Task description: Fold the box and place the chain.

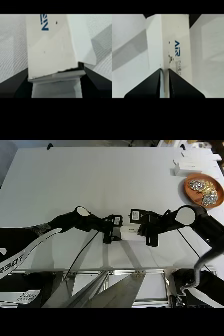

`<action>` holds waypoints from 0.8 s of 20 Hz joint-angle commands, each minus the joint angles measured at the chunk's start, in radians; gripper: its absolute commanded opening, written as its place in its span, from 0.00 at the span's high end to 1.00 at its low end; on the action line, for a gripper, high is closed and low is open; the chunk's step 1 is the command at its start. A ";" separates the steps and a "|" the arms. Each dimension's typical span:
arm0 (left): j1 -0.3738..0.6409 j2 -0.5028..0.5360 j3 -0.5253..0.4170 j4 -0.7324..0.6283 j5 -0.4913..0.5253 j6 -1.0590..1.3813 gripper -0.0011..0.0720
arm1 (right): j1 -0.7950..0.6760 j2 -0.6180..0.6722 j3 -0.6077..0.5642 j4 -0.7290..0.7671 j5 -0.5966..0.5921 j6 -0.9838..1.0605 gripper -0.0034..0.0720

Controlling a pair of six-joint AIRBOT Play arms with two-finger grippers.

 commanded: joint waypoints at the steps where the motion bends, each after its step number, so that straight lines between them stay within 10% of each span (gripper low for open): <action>1: 0.000 0.000 0.000 0.002 -0.002 0.001 0.73 | 0.001 -0.001 0.000 -0.026 0.028 -0.011 0.79; 16: 0.000 0.000 0.000 0.002 -0.002 0.001 0.73 | 0.001 0.014 0.000 -0.080 -0.030 0.020 0.90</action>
